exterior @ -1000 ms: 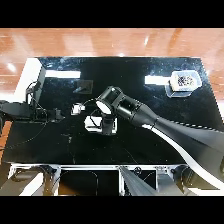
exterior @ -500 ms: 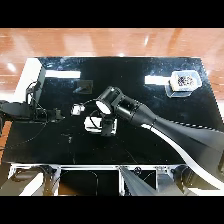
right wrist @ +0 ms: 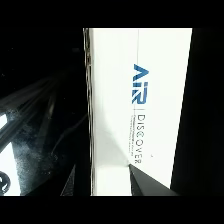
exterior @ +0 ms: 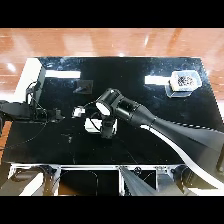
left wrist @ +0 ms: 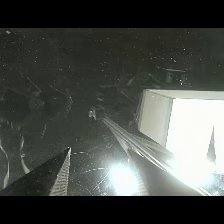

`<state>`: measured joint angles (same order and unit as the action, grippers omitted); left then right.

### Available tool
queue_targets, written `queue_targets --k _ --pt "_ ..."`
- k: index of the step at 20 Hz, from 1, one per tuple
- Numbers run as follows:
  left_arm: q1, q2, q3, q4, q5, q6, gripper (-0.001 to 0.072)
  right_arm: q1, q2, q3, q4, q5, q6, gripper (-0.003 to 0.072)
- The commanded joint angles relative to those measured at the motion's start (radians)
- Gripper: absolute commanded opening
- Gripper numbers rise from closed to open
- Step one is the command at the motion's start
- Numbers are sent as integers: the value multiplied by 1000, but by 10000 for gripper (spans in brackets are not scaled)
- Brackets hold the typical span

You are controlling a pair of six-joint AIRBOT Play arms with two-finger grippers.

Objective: Fold the box and place the chain.

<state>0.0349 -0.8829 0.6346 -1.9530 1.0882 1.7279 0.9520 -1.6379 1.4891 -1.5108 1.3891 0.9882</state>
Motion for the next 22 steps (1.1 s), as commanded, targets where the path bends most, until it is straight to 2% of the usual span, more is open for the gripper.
queue_targets --k 1,5,6,7,8,19,20,21,22 --pt "0 0 0 0 1 0 466 0 -1 -1 -5 -10 0 431" --pt "0 0 0 0 3 0 466 -1 2 0 -4 -9 4 429" --pt "0 0 0 0 3 0 466 0 1 0 -4 -10 5 401" --pt "0 0 0 0 3 0 466 -1 1 0 10 -8 4 274" --pt "0 0 0 0 3 0 466 -3 0 0 31 -9 3 258" --pt "0 0 0 0 11 0 466 -15 10 0 39 3 24 262" --pt "0 0 0 0 11 0 466 -15 13 0 32 3 37 360" --pt "0 0 0 0 11 0 466 -17 15 0 32 2 45 493" --pt "0 0 0 0 11 0 466 -17 18 0 32 2 45 498"
